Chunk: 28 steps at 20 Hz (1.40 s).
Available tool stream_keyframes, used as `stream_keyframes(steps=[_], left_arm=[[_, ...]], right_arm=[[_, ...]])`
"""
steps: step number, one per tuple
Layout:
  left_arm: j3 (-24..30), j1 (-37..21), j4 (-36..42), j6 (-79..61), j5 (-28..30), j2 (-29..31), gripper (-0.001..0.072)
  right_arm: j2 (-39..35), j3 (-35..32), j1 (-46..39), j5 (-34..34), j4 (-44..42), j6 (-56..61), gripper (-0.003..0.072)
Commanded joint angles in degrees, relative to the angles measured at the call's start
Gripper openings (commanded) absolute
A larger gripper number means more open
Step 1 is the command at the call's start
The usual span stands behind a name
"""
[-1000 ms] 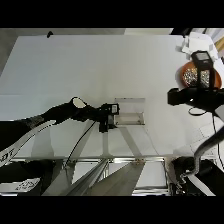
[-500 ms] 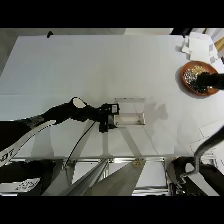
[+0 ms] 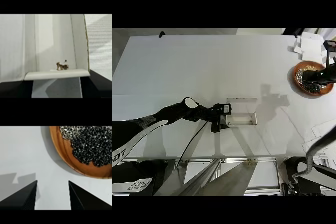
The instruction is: Fold the box and place the chain.
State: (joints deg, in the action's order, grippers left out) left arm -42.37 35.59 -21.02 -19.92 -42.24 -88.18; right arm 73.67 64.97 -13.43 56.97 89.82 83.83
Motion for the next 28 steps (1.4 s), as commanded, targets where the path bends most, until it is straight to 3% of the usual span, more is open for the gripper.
stream_keyframes(steps=[1,9,17,20,28], left_arm=[[0.0,0.0,0.0,0.0,0.0,0.0,0.0273],[0.0,0.0,0.0,0.0,0.0,0.0,0.0273],[0.0,0.0,0.0,0.0,0.0,0.0,0.0273],[0.0,0.0,0.0,0.0,0.0,0.0,0.0273],[0.0,0.0,0.0,0.0,0.0,0.0,0.0273]], right_arm=[[3.9,0.4,-2.3,-4.5,1.6,1.9,0.0396],[11.3,5.0,-13.1,-3.6,1.5,-1.0,0.0394],[18.5,5.1,-13.4,-5.8,0.9,-3.3,0.0394],[19.4,5.1,-13.4,-7.7,0.8,-3.3,0.0335],[21.5,5.1,-13.4,-9.9,0.7,-3.3,0.0333]])
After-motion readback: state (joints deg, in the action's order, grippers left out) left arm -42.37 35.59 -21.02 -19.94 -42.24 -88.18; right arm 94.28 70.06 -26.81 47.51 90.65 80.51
